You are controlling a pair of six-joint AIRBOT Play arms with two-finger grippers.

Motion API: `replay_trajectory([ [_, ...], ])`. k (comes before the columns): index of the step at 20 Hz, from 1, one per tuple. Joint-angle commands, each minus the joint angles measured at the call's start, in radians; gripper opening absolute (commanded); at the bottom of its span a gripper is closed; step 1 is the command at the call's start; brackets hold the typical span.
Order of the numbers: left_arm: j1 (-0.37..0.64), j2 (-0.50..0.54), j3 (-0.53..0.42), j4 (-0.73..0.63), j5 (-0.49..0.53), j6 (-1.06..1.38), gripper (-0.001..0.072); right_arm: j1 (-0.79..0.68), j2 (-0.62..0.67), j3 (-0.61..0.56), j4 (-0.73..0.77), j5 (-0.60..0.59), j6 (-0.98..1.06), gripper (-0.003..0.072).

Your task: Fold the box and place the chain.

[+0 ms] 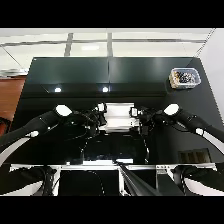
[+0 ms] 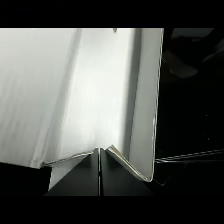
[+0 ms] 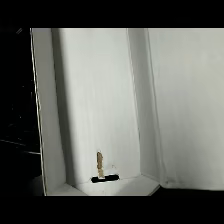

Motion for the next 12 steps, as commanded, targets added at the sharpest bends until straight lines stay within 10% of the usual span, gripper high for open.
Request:
replay_trajectory([
  [1, 0.019, 0.054, 0.007, 0.085, -0.034, -0.069, 0.0030, 0.000, -0.001, 0.000, 0.000, 0.000, 0.001, 0.0488],
  [8, 0.296, 0.327, 0.013, 0.740, -0.175, -0.993, 0.0029, 0.000, -0.001, 0.000, 0.001, 0.000, 0.001, 0.0488],
  [12, 0.516, 0.225, 0.010, 0.595, -0.388, -1.422, 0.0031, 0.000, -0.001, 0.000, 0.001, 0.000, 0.001, 0.0488],
])
